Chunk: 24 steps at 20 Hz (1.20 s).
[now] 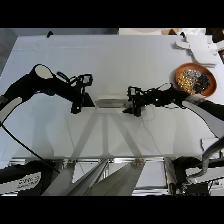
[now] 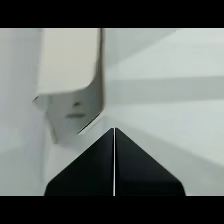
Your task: Fold the box and place the chain.
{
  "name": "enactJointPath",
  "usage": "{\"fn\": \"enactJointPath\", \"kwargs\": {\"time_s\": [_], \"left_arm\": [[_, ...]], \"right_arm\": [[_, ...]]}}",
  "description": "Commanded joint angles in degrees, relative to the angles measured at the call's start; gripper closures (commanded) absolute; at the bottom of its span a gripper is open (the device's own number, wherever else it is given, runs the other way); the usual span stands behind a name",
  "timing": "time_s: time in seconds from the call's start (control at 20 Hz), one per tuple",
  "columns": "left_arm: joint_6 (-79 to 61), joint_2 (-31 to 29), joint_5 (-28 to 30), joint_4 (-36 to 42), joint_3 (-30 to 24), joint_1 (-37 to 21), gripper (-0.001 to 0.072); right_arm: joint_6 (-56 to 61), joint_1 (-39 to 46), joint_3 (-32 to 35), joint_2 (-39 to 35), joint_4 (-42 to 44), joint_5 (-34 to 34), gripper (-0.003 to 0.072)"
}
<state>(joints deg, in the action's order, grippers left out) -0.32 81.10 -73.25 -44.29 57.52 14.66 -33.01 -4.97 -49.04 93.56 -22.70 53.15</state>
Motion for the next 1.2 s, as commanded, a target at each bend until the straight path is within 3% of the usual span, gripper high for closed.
{"fn": "enactJointPath", "kwargs": {"time_s": [0.0, 0.2, 0.3, 0.45, 0.8, 0.95, 1.15], "left_arm": [[4.52, 0.5, 0.76, 7.82, -0.04, 2.32, 0.0701], [4.2, 0.55, 14.1, 19.08, -0.04, 2.03, 0.0697], [4.57, 0.92, 22.18, 19.43, -0.04, 2.12, 0.0697], [7.19, 3.19, 29.62, 19.45, -0.04, 2.12, 0.0697], [8.5, 10.14, 28.79, 19.43, -0.04, 2.12, 0.0697], [8.37, 8.57, 25.33, 19.41, -0.04, 1.75, 0.0696], [8.31, 4.11, 16.35, 18.93, -0.04, 0.11, 0.0696]], "right_arm": [[-0.02, -0.02, -0.04, 0.0, 0.02, 0.0, 0.0327], [-0.02, -0.02, -0.04, 0.0, 0.02, 0.0, 0.0327], [-0.02, -0.02, -0.04, 0.0, 0.02, 0.0, 0.0327], [-0.02, -0.02, -0.04, 0.0, 0.02, 0.0, 0.0327], [-0.02, -0.02, -0.04, 0.0, 0.02, 0.0, 0.0327], [-0.02, -0.02, -0.04, 0.0, 0.02, 0.0, 0.0327], [-0.02, -0.02, -0.04, 0.0, 0.02, 0.0, 0.0327]]}}
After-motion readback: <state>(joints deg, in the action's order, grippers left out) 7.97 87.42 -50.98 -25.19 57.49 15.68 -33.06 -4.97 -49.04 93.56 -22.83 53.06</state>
